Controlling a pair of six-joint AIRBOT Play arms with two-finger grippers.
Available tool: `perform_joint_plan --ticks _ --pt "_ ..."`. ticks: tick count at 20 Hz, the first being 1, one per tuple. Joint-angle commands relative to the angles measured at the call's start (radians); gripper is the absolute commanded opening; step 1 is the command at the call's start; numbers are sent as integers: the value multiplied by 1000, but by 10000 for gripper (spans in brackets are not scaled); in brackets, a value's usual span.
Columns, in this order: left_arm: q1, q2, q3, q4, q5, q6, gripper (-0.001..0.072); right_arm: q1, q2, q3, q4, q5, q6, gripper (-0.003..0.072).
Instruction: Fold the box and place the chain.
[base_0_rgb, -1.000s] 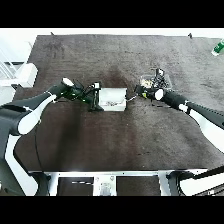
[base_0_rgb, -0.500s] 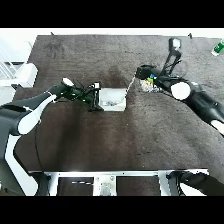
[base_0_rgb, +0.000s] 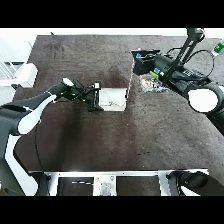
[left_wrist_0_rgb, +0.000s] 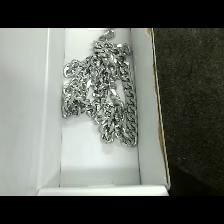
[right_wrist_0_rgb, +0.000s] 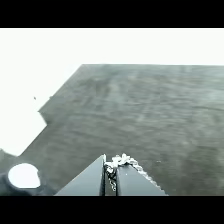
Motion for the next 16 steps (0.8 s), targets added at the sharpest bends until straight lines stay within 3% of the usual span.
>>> perform_joint_plan --ticks 1,16 --pt "1 0 0 0 0 0 527 65 -3 5 -5 -2 4 7" --pt "1 0 0 0 0 0 527 157 -197 -32 3 -1 80 7"
